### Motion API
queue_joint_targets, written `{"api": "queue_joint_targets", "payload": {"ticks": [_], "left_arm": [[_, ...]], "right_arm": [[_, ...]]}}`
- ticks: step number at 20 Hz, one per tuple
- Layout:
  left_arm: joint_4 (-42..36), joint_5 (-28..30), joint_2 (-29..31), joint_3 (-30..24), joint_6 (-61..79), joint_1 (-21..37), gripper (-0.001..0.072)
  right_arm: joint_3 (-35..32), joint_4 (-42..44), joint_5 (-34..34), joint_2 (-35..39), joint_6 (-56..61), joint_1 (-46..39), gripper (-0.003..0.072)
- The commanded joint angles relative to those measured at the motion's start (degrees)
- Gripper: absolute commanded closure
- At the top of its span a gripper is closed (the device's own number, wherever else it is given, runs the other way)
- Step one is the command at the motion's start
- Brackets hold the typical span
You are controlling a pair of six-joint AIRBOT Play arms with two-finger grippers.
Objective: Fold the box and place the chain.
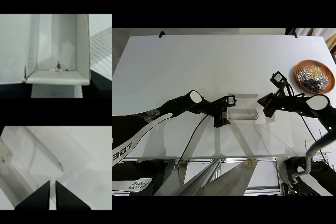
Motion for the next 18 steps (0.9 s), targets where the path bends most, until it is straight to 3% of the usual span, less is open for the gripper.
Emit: {"api": "queue_joint_targets", "payload": {"ticks": [1,2,3,4,5,7,13,18], "left_arm": [[0.00,0.07,0.04,0.02,0.00,0.00,0.0555],[0.00,0.07,0.04,0.00,0.00,0.00,0.0555],[0.00,0.07,0.04,0.02,0.00,0.00,0.0555],[0.00,0.07,0.04,0.02,0.00,0.00,0.0555],[0.00,0.09,0.04,0.02,0.00,0.00,0.0555],[0.00,0.04,0.04,0.02,0.00,0.00,0.0555],[0.00,0.07,0.04,0.02,0.00,0.00,0.0555],[0.00,0.07,0.04,0.02,0.00,0.00,0.0555]], "right_arm": [[0.61,-21.64,7.82,5.38,2.29,-0.02,0.0496],[0.59,-23.80,10.82,5.09,-0.85,0.00,0.0439],[0.52,-24.15,12.76,4.28,-6.62,-0.02,0.0302],[0.50,-23.78,13.79,3.10,-11.87,0.04,0.0226],[0.48,-22.69,13.92,1.81,-14.80,0.22,0.0228],[0.48,-20.48,12.63,-1.16,-17.44,2.10,0.0327],[0.48,-19.82,5.05,-10.69,-22.40,8.90,0.0330],[0.48,-16.76,2.60,-11.30,-22.58,8.96,0.0351]]}}
